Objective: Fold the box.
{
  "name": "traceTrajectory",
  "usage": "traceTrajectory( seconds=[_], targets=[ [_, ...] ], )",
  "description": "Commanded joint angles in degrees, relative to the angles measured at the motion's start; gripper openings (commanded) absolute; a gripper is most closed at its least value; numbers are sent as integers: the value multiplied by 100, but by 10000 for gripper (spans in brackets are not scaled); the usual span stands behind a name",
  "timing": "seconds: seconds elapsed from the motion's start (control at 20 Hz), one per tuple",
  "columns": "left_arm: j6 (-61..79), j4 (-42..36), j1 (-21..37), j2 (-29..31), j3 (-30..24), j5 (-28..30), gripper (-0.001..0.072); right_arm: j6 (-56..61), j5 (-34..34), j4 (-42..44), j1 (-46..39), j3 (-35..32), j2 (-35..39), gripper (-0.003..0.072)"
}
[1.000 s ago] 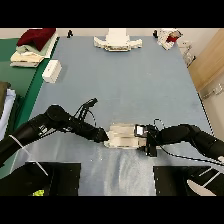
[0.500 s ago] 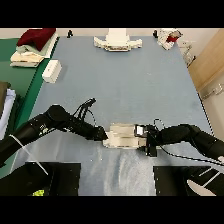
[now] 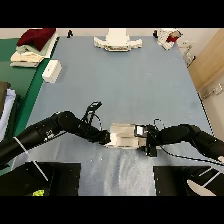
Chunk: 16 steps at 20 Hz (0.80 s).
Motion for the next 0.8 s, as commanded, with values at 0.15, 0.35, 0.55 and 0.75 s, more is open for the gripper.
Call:
traceTrajectory(
  seconds=[0.15,0.35,0.55,0.75],
  targets=[
    [-2472,1845,-804,-2,452,57,358,2,2,2,-4,2,0,509],
    [-3283,2159,-1270,-389,739,-13,357,2,2,2,-2,2,0,509],
    [-4087,2704,-1709,-994,1314,-404,357,2,2,0,-2,2,0,509],
    [-4883,3438,-2046,-1425,1956,-1060,357,2,2,0,-4,2,0,509]
  ],
)
